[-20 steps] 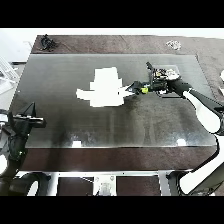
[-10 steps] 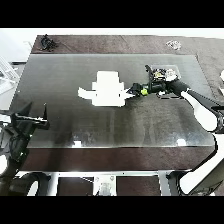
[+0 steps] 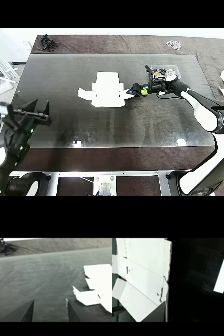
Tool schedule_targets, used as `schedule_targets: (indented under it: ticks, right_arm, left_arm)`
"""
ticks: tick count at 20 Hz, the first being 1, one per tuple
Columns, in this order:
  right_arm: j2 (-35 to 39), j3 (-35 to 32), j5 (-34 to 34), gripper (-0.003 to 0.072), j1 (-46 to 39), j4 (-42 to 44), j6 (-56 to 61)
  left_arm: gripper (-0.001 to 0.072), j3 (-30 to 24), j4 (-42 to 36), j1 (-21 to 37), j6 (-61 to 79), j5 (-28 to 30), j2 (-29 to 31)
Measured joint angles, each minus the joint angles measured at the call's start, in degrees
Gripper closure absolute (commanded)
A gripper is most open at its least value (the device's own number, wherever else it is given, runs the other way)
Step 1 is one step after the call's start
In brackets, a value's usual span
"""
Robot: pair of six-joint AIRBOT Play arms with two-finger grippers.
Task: Fold the box and place the chain.
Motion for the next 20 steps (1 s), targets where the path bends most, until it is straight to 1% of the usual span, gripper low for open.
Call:
schedule_targets:
  ticks: [3,6,8,10,13,16,18,20]
  right_arm:
    - [0.0,0.0,0.1,0.0679,0.0,0.0,-0.2]
    - [0.0,0.0,0.1,0.0679,0.0,0.0,-0.3]
    - [0.0,0.0,0.1,0.0679,0.0,0.0,-0.3]
    - [0.0,0.0,0.1,0.0679,0.0,0.0,-0.3]
    - [0.0,0.1,0.1,0.068,0.0,0.0,-1.5]
    - [0.0,0.1,-0.2,0.0681,0.0,0.0,-3.1]
    - [0.8,-0.4,-1.4,0.0681,0.2,0.0,-4.2]
    - [2.0,-1.5,-2.8,0.0681,0.6,0.0,-5.4]
  left_arm:
    - [0.0218,6.7,0.0,0.0,0.2,-5.2,-11.5]
    - [0.0218,15.7,0.0,0.0,0.8,-11.9,-25.3]
    - [0.0218,22.5,0.1,0.0,0.8,-16.7,-35.1]
    - [0.0218,29.8,1.4,0.0,-2.1,-21.4,-44.9]
    - [0.0218,41.4,7.6,0.0,-10.6,-28.5,-58.3]
    - [0.0218,50.9,13.7,0.0,-18.3,-34.4,-67.7]
    - [0.0218,55.8,16.7,0.0,-22.1,-36.6,-71.6]
    - [0.0218,59.1,18.9,0.0,-24.8,-37.8,-73.8]
